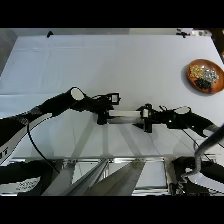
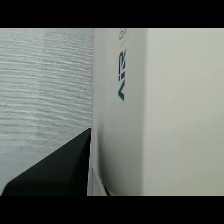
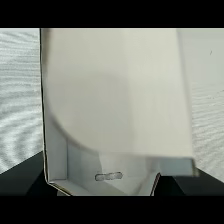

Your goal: Fold the box and place the chain.

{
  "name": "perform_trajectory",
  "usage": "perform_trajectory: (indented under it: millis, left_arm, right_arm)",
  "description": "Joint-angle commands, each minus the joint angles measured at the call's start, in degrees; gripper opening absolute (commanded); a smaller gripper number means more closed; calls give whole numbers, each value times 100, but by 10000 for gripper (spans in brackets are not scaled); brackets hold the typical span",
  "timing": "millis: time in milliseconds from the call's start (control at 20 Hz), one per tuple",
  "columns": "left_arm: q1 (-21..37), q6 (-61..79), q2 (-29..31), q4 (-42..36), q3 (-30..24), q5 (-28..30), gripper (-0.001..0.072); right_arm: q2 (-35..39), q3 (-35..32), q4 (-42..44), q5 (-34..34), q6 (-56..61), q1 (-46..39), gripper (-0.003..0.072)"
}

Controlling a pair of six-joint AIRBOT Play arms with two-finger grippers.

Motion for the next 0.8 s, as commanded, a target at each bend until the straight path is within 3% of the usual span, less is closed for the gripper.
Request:
perform_trajectory:
  millis: [0,250,350,400,650,750]
  left_arm:
    - [7,-2,111,-31,4,7,344]
    - [9,-142,385,538,4,118,362]
    - [9,-540,503,955,4,170,483]
    - [11,-822,564,1187,4,212,499]
    - [498,-1985,970,1502,4,129,498]
    - [824,-2509,1244,1427,4,-330,468]
  right_arm:
    - [2,4,4,24,4,0,238]
    - [2,4,4,24,4,0,238]
    - [2,4,4,24,4,0,238]
    - [2,4,4,24,4,-2,238]
    - [2,4,4,24,4,0,238]
    - [2,4,4,24,7,0,238]
